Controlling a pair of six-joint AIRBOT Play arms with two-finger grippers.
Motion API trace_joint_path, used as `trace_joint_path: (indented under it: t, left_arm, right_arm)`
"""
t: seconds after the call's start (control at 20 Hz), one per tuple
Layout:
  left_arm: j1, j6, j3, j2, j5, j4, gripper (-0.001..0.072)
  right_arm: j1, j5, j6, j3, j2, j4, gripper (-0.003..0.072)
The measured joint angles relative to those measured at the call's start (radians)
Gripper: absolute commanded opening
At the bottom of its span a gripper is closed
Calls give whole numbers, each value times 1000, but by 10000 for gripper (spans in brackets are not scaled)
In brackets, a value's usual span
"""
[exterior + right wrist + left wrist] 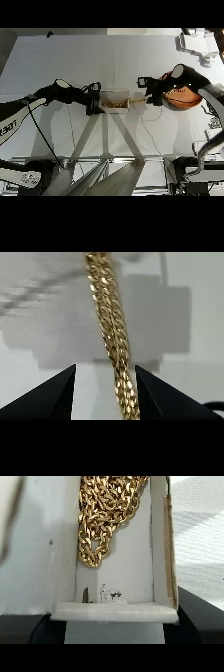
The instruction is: Fold the box and place the chain.
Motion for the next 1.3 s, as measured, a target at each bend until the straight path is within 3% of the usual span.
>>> trace_joint_path:
  t: [0.05,0.2,0.35,0.75,1.1,1.3]
  left_arm:
    - [0,0,0,0,0,0,187]
    - [0,0,0,0,0,0,187]
    - [0,0,0,0,0,0,187]
    - [0,0,0,0,0,0,187]
    - [0,0,0,0,0,0,187]
    - [0,0,0,0,0,0,187]
  right_arm:
    - [2,-9,-14,1,-14,2,394]
    - [6,-42,-34,2,-35,2,115]
    - [7,-56,-32,3,-43,2,10]
    - [45,-50,123,2,11,-32,7]
    - [132,-156,332,2,215,24,7]
    - [200,-202,394,3,333,168,8]
